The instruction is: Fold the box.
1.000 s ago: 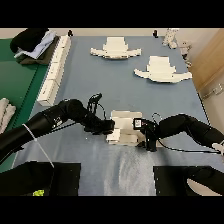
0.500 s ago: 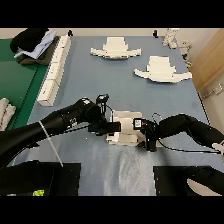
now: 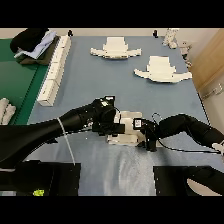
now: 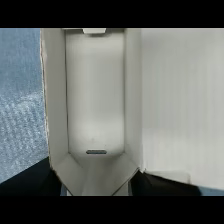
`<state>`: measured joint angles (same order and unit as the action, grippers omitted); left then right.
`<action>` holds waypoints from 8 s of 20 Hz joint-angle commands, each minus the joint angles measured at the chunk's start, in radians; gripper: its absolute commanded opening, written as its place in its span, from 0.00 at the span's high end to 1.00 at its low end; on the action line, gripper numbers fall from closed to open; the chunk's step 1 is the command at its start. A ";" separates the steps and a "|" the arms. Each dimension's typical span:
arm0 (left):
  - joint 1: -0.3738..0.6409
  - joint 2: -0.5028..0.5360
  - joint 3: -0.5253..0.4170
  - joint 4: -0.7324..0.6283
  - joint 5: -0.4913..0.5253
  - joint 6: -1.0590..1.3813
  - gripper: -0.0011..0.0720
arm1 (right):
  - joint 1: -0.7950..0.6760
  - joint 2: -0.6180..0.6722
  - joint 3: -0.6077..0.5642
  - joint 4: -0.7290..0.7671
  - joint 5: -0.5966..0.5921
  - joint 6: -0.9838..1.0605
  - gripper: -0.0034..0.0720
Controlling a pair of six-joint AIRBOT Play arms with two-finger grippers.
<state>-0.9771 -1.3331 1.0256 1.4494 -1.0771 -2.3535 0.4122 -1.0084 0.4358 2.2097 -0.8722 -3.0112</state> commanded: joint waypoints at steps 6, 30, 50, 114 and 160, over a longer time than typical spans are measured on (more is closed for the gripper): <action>-0.081 -0.164 0.152 0.145 -0.166 -0.046 0.59 | 0.001 0.000 -0.001 0.000 0.000 0.000 0.26; -0.095 -0.189 0.152 0.156 -0.161 -0.132 0.46 | 0.001 0.000 -0.001 0.000 0.000 0.000 0.26; -0.095 -0.188 0.152 0.171 -0.155 -0.201 0.38 | 0.001 0.000 -0.001 0.000 0.000 0.000 0.26; 0.494 0.443 -0.306 -0.532 -0.012 2.028 0.04 | 0.001 0.000 -0.001 0.000 0.000 0.000 0.26; 0.335 0.124 -0.480 -0.882 0.423 2.545 0.04 | 0.001 0.000 -0.001 0.000 0.000 0.000 0.26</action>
<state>-0.6369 -1.2076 0.5453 0.5705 -0.6666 0.1909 0.4122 -1.0084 0.4358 2.2093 -0.8722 -3.0116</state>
